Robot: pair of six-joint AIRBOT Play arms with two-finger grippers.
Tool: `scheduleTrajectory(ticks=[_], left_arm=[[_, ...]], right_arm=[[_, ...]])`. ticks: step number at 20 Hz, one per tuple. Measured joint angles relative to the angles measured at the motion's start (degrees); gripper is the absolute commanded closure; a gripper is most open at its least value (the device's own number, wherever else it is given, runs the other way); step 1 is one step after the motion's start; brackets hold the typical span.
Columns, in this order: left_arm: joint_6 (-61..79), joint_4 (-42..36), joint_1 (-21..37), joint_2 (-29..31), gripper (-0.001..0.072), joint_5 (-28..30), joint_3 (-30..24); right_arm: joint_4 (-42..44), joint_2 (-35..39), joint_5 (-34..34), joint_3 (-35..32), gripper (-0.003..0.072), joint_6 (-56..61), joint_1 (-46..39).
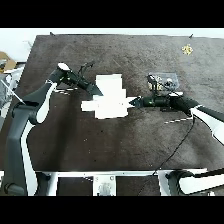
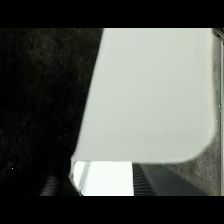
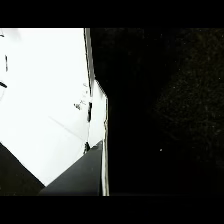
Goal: Fold the box and place the chain.
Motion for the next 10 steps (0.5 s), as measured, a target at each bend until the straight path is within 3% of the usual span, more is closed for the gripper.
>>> scheduleTrajectory(ticks=[2,3,4,5,6,10], left_arm=[[0.1,-0.6,0.0,-0.1,0.0695,0.0,0.0],[0.3,-0.8,0.0,-0.2,0.0698,-0.1,0.0],[0.3,-0.9,0.0,-0.2,0.0699,-0.2,0.0],[0.3,-0.9,0.0,-0.2,0.0699,-0.2,0.0],[0.3,-0.7,0.0,-0.3,0.0699,-0.1,0.0],[2.5,-0.9,0.0,-0.2,0.0701,-0.3,0.2]], right_arm=[[0.0,0.0,-0.1,0.0,0.0684,0.0,0.0],[0.0,0.0,-0.1,0.0,0.0683,0.0,0.0],[0.0,0.0,-0.1,0.0,0.0624,0.0,0.0],[0.0,0.0,-0.1,0.0,0.0390,0.0,0.0],[0.0,0.0,-0.1,0.0,0.0300,0.0,0.0],[0.1,1.2,0.8,0.0,0.0299,0.0,-1.1]])
